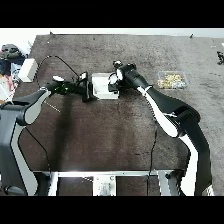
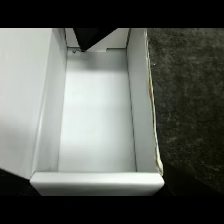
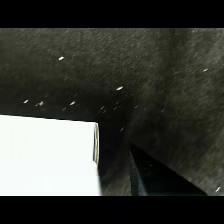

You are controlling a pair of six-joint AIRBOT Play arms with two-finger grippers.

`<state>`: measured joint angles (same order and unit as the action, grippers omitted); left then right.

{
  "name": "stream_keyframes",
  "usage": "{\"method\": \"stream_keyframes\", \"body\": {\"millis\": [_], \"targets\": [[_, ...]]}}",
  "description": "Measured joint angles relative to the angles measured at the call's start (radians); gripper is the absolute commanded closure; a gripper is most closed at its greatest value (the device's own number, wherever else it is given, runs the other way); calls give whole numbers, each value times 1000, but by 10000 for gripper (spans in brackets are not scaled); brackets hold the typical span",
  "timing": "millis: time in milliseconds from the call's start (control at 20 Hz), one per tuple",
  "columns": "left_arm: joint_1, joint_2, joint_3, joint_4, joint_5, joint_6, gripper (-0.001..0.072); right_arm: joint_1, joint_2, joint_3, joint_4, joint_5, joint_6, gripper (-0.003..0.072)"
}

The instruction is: Fold the box and place the chain.

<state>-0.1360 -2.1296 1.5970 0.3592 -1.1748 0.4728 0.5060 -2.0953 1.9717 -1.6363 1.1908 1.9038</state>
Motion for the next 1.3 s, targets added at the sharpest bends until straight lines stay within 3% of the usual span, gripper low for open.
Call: {"method": "stream_keyframes", "body": {"millis": [400, 700, 750, 800, 1050, 1150, 1300], "targets": [[-2, 0, 0, -1, 4, -1, 411, -34, 136, 1, -8, 67, -150, 338], [-2, 0, 0, -2, 4, -1, 411, -233, 272, 2, -66, 72, -296, 342], [-2, 0, 0, -2, 4, -1, 411, -281, 280, 2, -66, 72, -306, 438], [-2, 0, 0, -2, 4, -1, 411, -325, 286, 1, -67, 71, -314, 484], [-2, 0, 0, -2, 4, -2, 411, -528, 264, -13, -17, 67, -332, 481], [-2, 0, 0, -2, 4, -2, 411, -566, 232, -16, 18, 67, -344, 410], [-2, 0, 0, -2, 4, -2, 411, -598, 174, -18, 40, 66, -360, 402]]}}
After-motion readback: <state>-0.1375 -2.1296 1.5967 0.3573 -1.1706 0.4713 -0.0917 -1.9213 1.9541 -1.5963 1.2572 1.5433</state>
